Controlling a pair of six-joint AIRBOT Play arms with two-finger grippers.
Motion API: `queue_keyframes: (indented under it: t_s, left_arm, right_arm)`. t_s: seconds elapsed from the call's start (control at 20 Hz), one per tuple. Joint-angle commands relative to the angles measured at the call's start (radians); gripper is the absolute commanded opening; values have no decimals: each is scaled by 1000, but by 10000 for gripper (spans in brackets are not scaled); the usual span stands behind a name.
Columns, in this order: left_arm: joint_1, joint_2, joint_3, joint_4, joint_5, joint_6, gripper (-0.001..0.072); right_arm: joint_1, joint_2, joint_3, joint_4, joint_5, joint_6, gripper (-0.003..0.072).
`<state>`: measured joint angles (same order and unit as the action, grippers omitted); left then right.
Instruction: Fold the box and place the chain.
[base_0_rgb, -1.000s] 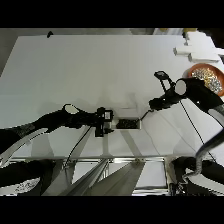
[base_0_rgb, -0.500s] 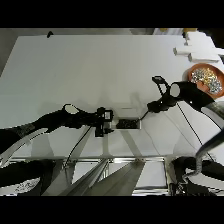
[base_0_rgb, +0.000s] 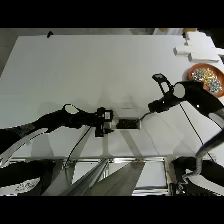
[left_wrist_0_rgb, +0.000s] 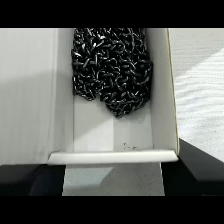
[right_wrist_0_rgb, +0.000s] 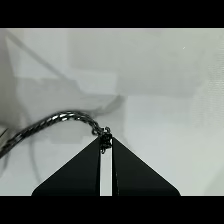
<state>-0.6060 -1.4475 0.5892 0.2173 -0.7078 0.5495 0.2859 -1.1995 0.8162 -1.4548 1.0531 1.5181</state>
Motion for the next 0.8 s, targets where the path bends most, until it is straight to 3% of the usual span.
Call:
queue_keyframes:
  t_s: [0.0,0.35,0.6,0.75]
  left_arm:
    - [0,1,0,0,0,0,203]
    - [0,1,0,0,0,0,203]
    - [0,1,0,0,0,0,203]
    - [0,1,0,0,0,0,203]
  right_arm:
    - [59,159,1,27,115,0,15]
    - [171,475,1,316,141,-21,15]
    - [185,515,1,616,77,-192,15]
    - [185,511,1,671,11,-227,15]
